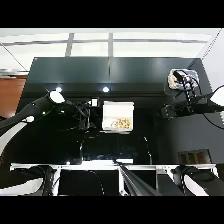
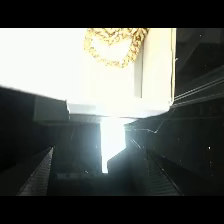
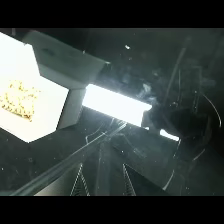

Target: Fold the box and place the chain.

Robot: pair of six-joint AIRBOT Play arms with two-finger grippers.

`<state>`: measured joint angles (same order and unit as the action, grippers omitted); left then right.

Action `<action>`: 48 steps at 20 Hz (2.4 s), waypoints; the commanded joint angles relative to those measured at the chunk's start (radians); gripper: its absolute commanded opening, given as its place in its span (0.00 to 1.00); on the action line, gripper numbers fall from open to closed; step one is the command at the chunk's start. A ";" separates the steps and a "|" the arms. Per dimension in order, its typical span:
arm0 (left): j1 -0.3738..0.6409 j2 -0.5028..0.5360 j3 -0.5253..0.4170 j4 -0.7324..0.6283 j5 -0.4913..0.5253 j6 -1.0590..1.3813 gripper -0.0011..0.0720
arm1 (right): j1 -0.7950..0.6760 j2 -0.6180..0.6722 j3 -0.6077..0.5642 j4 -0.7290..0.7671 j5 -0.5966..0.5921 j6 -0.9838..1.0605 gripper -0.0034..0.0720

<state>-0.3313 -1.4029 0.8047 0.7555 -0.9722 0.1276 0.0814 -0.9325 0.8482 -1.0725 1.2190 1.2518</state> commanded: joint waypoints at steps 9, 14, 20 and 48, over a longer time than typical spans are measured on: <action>-0.078 -0.054 0.010 -0.069 0.037 0.019 1.00 | 0.001 0.001 -0.058 0.010 -0.021 0.002 0.45; -0.097 -0.055 0.011 -0.115 0.079 0.019 1.00 | 0.001 0.001 -0.068 0.010 -0.011 0.002 0.45; -0.127 -0.054 0.013 -0.081 0.065 0.019 0.91 | 0.001 0.001 -0.068 0.010 -0.013 0.002 0.45; -0.125 -0.054 0.013 -0.057 0.021 0.022 0.57 | 0.257 -0.315 -0.024 0.385 -0.157 -0.942 1.00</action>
<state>-0.4564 -1.4563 0.8177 0.6987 -0.9470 0.1501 0.2871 -1.2465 0.8230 -0.6106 1.0649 0.3878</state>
